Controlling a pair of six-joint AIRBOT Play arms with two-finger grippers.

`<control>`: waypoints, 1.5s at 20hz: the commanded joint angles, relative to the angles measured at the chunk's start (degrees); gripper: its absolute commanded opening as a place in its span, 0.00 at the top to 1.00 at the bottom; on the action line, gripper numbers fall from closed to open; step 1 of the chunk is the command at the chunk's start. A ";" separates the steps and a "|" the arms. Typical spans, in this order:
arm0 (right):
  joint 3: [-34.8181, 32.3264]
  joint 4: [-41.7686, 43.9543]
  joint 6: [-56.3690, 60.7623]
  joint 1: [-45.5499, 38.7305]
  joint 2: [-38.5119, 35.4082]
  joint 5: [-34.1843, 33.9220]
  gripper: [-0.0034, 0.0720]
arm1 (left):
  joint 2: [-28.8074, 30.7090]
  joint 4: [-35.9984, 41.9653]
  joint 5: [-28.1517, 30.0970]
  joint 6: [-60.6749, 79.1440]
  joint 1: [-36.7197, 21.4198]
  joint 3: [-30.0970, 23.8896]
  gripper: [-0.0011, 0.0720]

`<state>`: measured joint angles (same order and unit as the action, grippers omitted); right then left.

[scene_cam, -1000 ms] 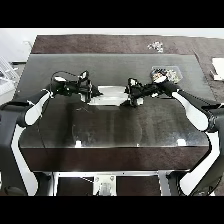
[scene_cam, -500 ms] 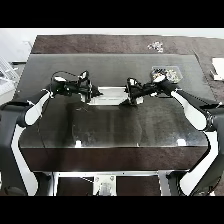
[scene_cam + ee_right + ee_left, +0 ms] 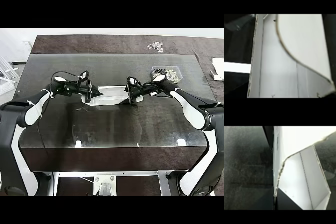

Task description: Fold the box and place the chain.

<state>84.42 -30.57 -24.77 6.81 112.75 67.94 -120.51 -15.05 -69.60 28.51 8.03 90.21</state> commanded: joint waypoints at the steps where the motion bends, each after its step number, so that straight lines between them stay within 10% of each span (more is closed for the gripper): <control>1: 0.11 -0.07 0.26 0.00 0.07 0.31 0.13 | 0.02 -0.02 0.00 0.02 -0.04 0.02 0.96; 30: 0.07 1.18 0.09 -0.22 1.33 0.31 0.21 | 0.02 -0.94 0.24 0.09 -0.04 0.02 0.96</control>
<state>84.47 -29.30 -24.77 6.55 113.99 68.34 -120.49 -15.92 -69.45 28.56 8.03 90.24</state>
